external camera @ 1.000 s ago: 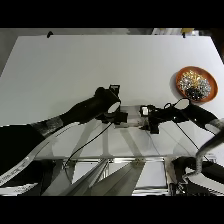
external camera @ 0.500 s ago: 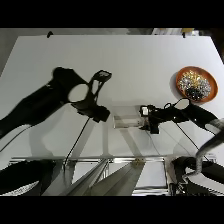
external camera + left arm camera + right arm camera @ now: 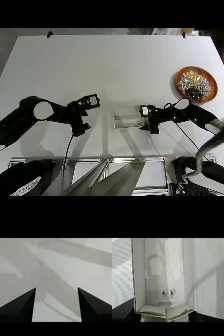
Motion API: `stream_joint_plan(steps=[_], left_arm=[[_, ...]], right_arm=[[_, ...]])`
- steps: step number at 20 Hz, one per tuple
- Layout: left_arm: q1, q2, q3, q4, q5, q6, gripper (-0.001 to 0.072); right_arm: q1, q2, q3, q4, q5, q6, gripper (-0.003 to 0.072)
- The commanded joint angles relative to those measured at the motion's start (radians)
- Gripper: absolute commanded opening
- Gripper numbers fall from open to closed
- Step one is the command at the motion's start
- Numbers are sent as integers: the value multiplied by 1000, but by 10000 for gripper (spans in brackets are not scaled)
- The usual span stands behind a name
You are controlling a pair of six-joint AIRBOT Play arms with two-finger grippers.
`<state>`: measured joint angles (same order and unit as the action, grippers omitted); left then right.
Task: Fold the box and place the chain.
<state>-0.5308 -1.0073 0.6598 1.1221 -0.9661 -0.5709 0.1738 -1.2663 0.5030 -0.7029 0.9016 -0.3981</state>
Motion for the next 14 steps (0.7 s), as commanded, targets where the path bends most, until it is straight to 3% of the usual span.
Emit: stream_joint_plan(steps=[1,5,10,12,14], left_arm=[[52,-97,-101,-284,196,562,576],[13,-269,-102,-412,196,867,576],[-1,-316,-101,-571,200,867,581],[-2,-316,-101,-635,200,867,699],[-14,-316,-101,-668,211,867,698]], right_arm=[[0,1,1,0,0,0,341],[0,1,1,0,0,0,341],[0,1,1,0,0,0,341],[0,1,1,0,0,0,341],[0,1,1,0,0,0,341]])
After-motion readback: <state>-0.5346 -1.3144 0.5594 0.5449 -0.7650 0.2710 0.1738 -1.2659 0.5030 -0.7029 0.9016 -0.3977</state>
